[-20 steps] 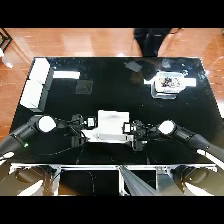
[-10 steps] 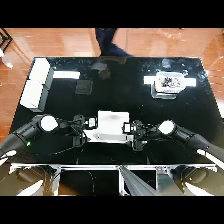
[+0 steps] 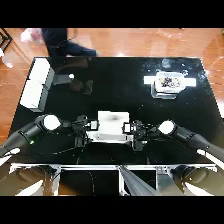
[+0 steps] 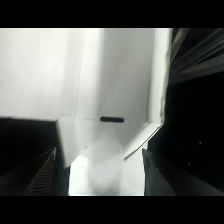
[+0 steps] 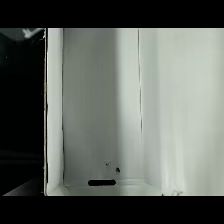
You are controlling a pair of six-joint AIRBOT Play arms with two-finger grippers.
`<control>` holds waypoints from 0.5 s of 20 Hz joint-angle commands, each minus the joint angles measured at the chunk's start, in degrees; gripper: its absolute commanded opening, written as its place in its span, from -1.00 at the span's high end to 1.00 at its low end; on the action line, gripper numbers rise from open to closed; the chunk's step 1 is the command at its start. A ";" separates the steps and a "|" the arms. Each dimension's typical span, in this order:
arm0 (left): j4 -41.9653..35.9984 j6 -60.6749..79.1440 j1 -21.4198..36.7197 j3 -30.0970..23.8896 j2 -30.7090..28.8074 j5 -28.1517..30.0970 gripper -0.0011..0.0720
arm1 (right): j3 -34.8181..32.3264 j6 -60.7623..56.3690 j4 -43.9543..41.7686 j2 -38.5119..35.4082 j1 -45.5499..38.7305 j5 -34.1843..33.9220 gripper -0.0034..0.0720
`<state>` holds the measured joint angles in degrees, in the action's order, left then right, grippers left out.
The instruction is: Fold the box and place the chain.
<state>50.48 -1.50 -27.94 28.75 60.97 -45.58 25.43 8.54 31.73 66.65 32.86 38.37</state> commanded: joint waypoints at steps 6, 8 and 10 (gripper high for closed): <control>-0.42 1.51 -1.92 0.00 0.61 0.63 -0.24 | -0.02 0.00 0.00 0.04 0.04 0.02 -0.07; -0.48 1.49 -1.95 0.00 0.61 0.61 -0.22 | -0.02 0.00 0.00 0.04 0.04 0.00 -0.06; -0.96 1.44 -1.95 0.00 0.61 0.59 -0.03 | -0.02 0.00 0.00 0.04 0.04 0.02 -0.07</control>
<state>50.00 -0.12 -29.80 28.75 61.54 -45.10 25.45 8.54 31.73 66.65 32.86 38.41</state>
